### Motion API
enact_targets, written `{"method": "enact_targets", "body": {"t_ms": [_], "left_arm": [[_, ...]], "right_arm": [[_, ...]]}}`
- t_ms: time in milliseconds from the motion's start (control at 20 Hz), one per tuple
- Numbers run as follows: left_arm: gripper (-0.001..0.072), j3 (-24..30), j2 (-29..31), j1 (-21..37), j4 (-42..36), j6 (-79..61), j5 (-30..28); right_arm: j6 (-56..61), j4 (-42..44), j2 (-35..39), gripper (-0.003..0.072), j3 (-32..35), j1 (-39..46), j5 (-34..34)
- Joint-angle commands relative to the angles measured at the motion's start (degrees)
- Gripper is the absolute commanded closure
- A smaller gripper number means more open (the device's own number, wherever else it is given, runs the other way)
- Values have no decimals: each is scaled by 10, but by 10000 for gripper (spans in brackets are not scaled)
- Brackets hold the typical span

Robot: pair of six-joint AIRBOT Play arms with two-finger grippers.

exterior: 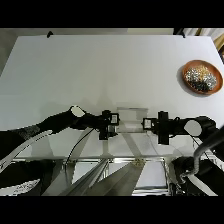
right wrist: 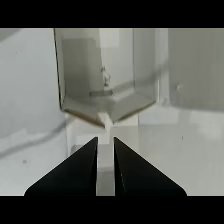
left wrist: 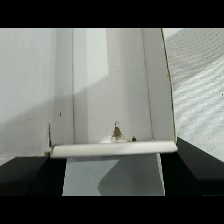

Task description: Fold the box and place the chain.

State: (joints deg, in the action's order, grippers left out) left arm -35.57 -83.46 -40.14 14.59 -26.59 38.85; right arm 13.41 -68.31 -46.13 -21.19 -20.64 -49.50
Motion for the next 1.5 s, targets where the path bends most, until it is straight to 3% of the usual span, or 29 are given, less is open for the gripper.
{"method": "enact_targets", "body": {"t_ms": [0, 350, 950, 1000, 1050, 1150, 1350, 1450], "left_arm": [[455, 0, 0, 0, 0, 0, 0], [455, 0, 0, 0, 0, 0, 0], [455, 0, 0, 0, 0, 0, 0], [455, 0, 0, 0, 0, 0, 0], [455, 0, 0, 0, 0, 0, 0], [455, 0, 0, 0, 0, 0, 0], [455, 0, 0, 0, 0, 0, 0], [455, 0, 0, 0, 0, 0, 0]], "right_arm": [[-69, 44, -34, 560, 0, 0, 33], [-105, 76, -34, 563, 0, 0, 13], [-113, 135, -57, 560, 1, -44, 97], [-113, 135, -60, 549, 1, -44, 96], [-113, 135, -60, 436, 1, -44, 98], [-113, 135, -60, 358, 1, -44, 99], [-113, 135, -57, 361, 1, -44, 99], [-108, 125, -36, 399, 1, -43, 99]]}}
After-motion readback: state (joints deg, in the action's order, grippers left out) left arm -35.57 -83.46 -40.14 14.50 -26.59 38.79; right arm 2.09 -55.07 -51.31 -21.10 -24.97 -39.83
